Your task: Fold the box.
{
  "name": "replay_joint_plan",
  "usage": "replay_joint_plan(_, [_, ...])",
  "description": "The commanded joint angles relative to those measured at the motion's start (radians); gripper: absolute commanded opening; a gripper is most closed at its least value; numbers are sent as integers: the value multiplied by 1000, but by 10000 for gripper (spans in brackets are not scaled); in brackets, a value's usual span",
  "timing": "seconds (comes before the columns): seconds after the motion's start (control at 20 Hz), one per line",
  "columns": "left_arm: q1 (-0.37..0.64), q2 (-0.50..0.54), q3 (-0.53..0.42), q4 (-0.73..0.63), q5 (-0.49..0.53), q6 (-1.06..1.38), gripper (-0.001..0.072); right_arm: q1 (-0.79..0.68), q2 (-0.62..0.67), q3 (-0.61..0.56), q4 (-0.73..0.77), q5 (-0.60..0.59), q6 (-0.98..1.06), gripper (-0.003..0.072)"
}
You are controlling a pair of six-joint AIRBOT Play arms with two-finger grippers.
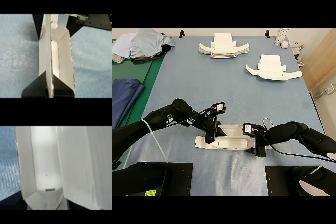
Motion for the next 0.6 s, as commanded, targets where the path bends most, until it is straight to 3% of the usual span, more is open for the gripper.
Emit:
replay_joint_plan(0.0, [-1,-1,-1,0,0,0,15,15,-1,-5,-1,33,0,692])
replay_joint_plan(0.1, [-1,-1,-1,0,0,0,15,43,-1,-5,-3,42,0,649])
replay_joint_plan(0.3, [-1,-1,-1,0,0,0,15,46,-1,-5,-9,48,0,648])
replay_joint_plan(0.35, [-1,-1,-1,0,0,0,15,46,-1,-5,-10,45,0,616])
replay_joint_plan(0.4, [-1,-1,-1,0,0,0,15,46,-1,-5,-10,36,0,536])
replay_joint_plan(0.55, [-1,-1,-1,0,0,0,15,46,-1,-5,-19,32,0,524])
